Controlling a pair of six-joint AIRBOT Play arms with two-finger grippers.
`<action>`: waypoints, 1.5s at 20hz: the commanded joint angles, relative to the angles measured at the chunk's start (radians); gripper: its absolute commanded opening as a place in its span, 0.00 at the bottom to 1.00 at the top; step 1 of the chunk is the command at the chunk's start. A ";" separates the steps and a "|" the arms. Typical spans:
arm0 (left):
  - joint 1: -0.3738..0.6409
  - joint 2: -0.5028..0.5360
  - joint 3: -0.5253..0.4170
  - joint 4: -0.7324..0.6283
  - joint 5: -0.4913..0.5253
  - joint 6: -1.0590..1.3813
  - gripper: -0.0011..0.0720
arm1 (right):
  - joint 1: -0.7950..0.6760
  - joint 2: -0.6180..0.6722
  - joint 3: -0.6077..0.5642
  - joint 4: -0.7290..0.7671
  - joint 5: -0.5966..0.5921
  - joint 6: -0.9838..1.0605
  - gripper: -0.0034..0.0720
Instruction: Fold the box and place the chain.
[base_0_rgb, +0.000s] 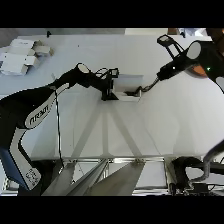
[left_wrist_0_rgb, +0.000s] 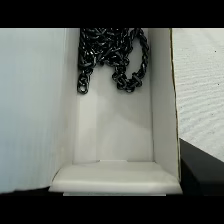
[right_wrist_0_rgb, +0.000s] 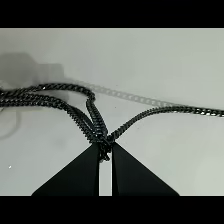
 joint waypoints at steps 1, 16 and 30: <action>0.001 0.001 0.000 0.000 0.000 0.000 0.53 | 0.063 0.066 0.000 0.047 0.109 -0.149 0.07; 0.001 0.001 0.000 0.000 0.000 0.000 0.53 | 0.323 0.072 0.000 0.188 -0.257 -0.285 0.06; 0.001 0.001 0.000 0.000 0.000 0.000 0.53 | 0.380 -0.083 0.000 0.230 -0.187 -0.312 0.06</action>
